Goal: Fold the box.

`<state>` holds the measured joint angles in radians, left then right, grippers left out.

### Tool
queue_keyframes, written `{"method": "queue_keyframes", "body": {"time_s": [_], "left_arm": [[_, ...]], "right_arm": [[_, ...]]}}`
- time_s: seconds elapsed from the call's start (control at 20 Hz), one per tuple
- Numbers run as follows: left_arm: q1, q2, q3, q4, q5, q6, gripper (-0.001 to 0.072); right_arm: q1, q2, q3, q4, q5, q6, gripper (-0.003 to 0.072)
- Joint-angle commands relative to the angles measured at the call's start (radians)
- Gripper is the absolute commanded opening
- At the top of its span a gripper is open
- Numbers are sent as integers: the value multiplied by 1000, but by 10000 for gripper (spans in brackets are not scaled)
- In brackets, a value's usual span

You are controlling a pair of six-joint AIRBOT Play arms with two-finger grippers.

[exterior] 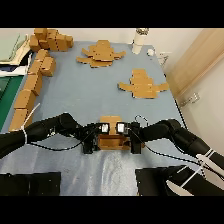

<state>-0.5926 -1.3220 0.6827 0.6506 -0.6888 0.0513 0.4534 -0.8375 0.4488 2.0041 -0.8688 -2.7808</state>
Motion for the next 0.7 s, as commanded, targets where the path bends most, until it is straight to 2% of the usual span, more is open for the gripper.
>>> {"method": "queue_keyframes", "body": {"time_s": [0.0,0.05,0.1,0.15,0.35,0.45,0.5,0.55,0.65], "left_arm": [[0,0,0,0,0,0,291],[0,0,0,0,0,0,291],[0,0,0,0,0,0,291],[0,0,0,0,0,0,291],[0,0,0,0,0,0,291],[0,0,0,0,0,0,291],[0,0,0,0,0,0,291],[0,0,0,0,0,0,291],[0,0,0,0,0,0,291]], "right_arm": [[10,-3,1,25,14,-7,259],[13,-3,1,49,14,-23,247],[21,-3,1,60,16,-37,181],[28,-4,1,69,23,-47,157],[56,-5,1,72,45,-48,167],[56,-5,1,84,48,-48,522],[56,-5,1,91,48,-48,578],[56,-5,1,95,48,-48,598],[56,-5,1,96,47,-48,599]]}}
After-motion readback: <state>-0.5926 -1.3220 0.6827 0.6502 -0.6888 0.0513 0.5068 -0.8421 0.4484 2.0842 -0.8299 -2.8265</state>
